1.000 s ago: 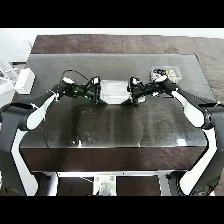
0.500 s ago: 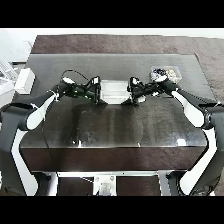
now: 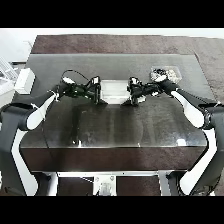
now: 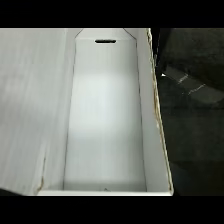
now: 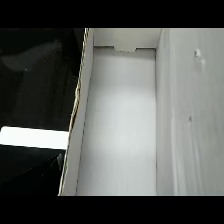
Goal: Fold the box and place the chain.
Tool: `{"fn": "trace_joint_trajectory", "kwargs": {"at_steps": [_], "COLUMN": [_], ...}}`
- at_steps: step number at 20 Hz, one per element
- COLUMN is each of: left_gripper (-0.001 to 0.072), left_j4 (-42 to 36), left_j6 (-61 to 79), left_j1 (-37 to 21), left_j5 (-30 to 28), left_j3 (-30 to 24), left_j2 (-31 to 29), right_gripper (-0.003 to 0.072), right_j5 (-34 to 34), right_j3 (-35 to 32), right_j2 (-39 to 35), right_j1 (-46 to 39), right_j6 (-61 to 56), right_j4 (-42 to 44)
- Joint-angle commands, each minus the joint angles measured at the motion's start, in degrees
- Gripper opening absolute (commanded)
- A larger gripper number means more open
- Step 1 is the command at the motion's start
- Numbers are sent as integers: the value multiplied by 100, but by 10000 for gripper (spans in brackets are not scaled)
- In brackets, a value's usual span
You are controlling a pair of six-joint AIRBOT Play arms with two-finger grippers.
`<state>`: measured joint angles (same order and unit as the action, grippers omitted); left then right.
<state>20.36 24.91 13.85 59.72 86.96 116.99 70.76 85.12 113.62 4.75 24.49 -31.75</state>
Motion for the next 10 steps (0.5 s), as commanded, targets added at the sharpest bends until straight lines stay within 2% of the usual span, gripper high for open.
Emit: {"fn": "trace_joint_trajectory", "kwargs": {"at_steps": [1,7,9,10], "left_gripper": [472,472,472,472], "left_j4": [17,17,17,17], "left_j6": [2,2,2,2], "left_j1": [-7,-7,-7,-7], "left_j5": [39,74,94,98], "left_j3": [4,4,4,4], "left_j2": [2,2,2,2], "right_gripper": [720,720,720,693], "right_j5": [-37,302,848,1207], "right_j3": [35,39,39,39], "right_j2": [-140,-916,-1145,-1178], "right_j1": [-278,-1003,-1069,-1078], "right_j6": [-367,-896,-953,-955], "right_j4": [-621,-625,-264,76]}}
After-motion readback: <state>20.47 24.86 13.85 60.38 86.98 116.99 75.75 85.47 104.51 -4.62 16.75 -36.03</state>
